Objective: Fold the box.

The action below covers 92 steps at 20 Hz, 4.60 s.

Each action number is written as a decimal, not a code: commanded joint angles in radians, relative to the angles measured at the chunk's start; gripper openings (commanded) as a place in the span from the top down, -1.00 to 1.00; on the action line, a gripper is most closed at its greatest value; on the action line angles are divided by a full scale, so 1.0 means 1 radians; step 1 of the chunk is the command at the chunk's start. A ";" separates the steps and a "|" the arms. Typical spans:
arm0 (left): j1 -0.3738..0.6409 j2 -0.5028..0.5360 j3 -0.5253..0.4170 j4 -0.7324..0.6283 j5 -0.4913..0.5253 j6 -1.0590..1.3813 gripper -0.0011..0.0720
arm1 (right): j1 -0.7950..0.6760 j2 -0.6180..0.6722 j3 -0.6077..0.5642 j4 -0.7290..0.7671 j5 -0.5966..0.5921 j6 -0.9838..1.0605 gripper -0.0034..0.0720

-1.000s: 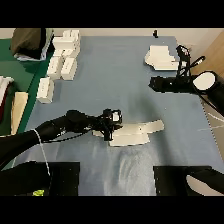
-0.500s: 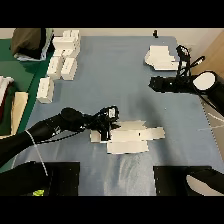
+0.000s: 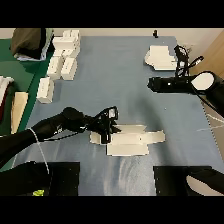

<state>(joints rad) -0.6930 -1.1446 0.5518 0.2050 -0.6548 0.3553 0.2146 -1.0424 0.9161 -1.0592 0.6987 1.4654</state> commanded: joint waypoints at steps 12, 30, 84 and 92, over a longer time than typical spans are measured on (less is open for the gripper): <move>0.002 -0.003 0.011 0.066 -0.011 -0.086 0.93 | -0.009 0.002 0.001 -0.190 0.197 0.119 0.87; 0.002 -0.003 0.012 0.065 -0.008 -0.084 0.93 | 0.740 0.422 -0.483 -0.407 0.381 -0.180 -0.90; 0.001 -0.003 0.012 0.065 -0.010 -0.084 0.93 | 0.367 0.443 -0.546 -0.163 0.097 -0.815 -1.00; 0.001 -0.003 0.012 0.065 -0.010 -0.084 0.93 | 0.219 0.246 -0.544 0.180 0.129 -1.229 -1.00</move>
<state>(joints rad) -0.6918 -1.1473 0.5632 0.2695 -0.6651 0.2710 0.4805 -0.7174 0.3714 -1.0492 0.8135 0.4370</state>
